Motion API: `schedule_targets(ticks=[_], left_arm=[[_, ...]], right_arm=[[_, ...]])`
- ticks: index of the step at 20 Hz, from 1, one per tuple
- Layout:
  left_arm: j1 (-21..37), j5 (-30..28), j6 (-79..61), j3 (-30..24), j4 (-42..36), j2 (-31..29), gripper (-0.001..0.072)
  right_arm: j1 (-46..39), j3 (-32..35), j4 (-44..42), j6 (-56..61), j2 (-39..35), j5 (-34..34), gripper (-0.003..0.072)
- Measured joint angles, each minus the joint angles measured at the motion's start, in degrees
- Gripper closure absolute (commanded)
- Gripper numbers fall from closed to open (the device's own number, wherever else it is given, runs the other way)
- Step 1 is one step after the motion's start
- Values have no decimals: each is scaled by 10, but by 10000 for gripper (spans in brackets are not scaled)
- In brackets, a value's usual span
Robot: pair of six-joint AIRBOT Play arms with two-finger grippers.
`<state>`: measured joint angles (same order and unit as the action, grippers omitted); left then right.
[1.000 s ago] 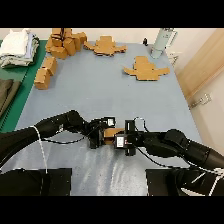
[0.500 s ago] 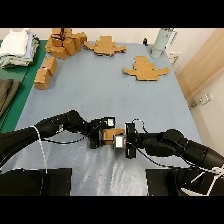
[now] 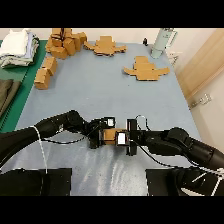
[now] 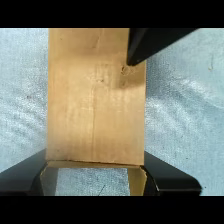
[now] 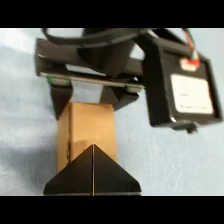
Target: Fold the box.
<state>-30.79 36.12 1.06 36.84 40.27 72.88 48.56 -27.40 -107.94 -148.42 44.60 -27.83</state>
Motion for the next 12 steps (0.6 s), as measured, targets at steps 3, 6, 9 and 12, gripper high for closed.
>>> schedule_targets(ticks=[3, 6, 9, 12], left_arm=[[0, 0, 0, 0, 0, 0, 238], [0, 0, 0, 0, 0, 0, 238], [0, 0, 0, 0, 0, 0, 238], [0, 0, 0, 0, 0, 0, 238]], right_arm=[[-3, -1, 4, 5, 17, 2, 681], [-4, -2, -3, 8, 35, 1, 682], [-4, -2, -9, 9, 49, -3, 682], [-4, -2, -12, 9, 59, -7, 682]])
